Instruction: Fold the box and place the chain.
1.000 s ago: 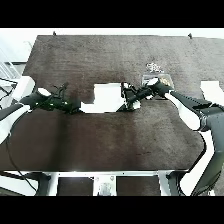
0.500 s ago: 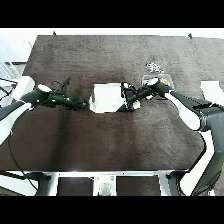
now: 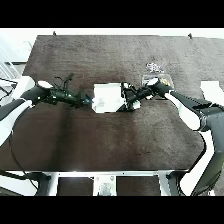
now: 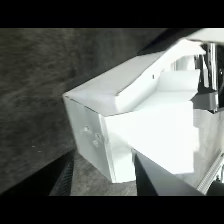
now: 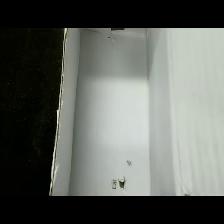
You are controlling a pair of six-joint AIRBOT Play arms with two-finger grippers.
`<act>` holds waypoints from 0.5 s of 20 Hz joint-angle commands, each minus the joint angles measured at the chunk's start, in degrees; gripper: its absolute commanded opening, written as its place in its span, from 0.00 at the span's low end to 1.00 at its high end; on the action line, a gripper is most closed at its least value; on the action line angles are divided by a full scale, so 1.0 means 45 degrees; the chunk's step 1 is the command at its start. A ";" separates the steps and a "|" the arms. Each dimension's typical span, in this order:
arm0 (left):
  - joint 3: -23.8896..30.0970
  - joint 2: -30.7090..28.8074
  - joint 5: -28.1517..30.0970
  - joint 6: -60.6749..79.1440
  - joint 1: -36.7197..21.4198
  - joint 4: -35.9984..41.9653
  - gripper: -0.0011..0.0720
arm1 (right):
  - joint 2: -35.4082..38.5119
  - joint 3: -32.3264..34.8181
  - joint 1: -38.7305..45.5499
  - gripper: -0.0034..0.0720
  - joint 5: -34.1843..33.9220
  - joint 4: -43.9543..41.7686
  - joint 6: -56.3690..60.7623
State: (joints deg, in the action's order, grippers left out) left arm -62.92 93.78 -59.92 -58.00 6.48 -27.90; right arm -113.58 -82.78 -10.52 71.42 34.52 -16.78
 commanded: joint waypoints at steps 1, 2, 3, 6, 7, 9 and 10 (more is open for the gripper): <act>-0.0083 0.0000 0.0379 -0.0073 0.0403 0.0083 0.61 | 0.0000 -0.0005 -0.0010 0.66 0.0000 0.0000 0.0005; -0.0151 0.0000 0.0374 -0.0199 0.0520 0.0010 0.61 | 0.0000 -0.0005 -0.0010 0.66 0.0000 0.0000 0.0005; -0.0257 0.0000 0.0403 -0.0529 0.0612 -0.0223 0.61 | 0.0000 -0.0005 -0.0010 0.66 0.0000 0.0000 0.0005; -0.0821 -0.0005 0.0330 -0.1826 0.0991 -0.1413 0.58 | 0.0000 -0.0005 -0.0010 0.66 0.0000 0.0000 0.0005; -0.1064 -0.0005 0.0272 -0.2472 0.1083 -0.1933 0.58 | 0.0000 -0.0005 -0.0010 0.66 0.0000 0.0000 0.0005; -0.1535 -0.0005 0.0189 -0.3832 0.1409 -0.3036 0.58 | 0.0000 -0.0005 -0.0010 0.66 0.0000 -0.0005 0.0005; -0.1744 -0.0005 0.0165 -0.4430 0.1583 -0.3497 0.58 | 0.0000 -0.0005 -0.0010 0.66 0.0000 0.0000 0.0005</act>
